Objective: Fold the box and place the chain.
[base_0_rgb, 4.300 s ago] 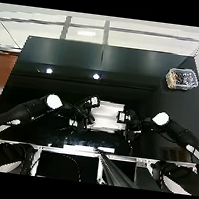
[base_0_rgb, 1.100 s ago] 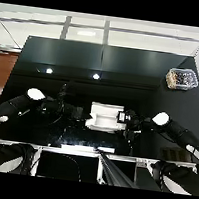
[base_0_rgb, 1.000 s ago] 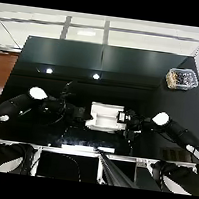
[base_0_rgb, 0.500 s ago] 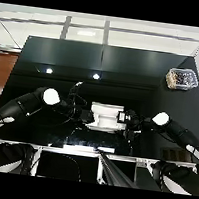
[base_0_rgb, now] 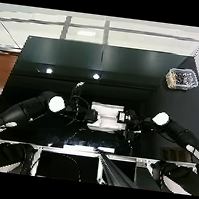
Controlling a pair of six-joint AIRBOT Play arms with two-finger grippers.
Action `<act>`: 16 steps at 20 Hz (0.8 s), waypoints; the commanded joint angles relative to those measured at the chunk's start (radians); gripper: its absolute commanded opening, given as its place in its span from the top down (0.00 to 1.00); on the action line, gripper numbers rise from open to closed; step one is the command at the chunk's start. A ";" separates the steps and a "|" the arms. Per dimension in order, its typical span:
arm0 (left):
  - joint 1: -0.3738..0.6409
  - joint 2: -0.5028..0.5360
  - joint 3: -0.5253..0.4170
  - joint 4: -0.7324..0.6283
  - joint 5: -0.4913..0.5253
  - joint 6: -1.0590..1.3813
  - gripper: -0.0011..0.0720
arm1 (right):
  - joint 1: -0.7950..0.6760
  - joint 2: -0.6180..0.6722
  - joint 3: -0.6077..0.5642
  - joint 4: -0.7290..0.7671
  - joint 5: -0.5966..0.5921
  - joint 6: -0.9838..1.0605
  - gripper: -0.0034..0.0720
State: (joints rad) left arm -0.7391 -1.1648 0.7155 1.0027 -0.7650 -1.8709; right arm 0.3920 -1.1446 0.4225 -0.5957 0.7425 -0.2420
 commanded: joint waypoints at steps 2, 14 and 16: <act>-0.040 -0.001 0.001 0.072 0.012 -0.101 0.31 | 0.001 0.000 0.000 0.000 0.000 0.000 0.38; -0.077 -0.131 0.175 0.248 -0.173 -0.206 0.32 | 0.001 0.000 0.000 0.000 0.000 0.001 0.38; -0.095 -0.163 0.206 0.255 -0.174 -0.210 0.32 | 0.001 0.000 0.000 0.001 -0.003 0.003 0.38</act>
State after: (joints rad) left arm -0.8139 -1.2797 0.8703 1.2182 -0.8963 -2.0583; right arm 0.3920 -1.1446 0.4225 -0.5953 0.7418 -0.2413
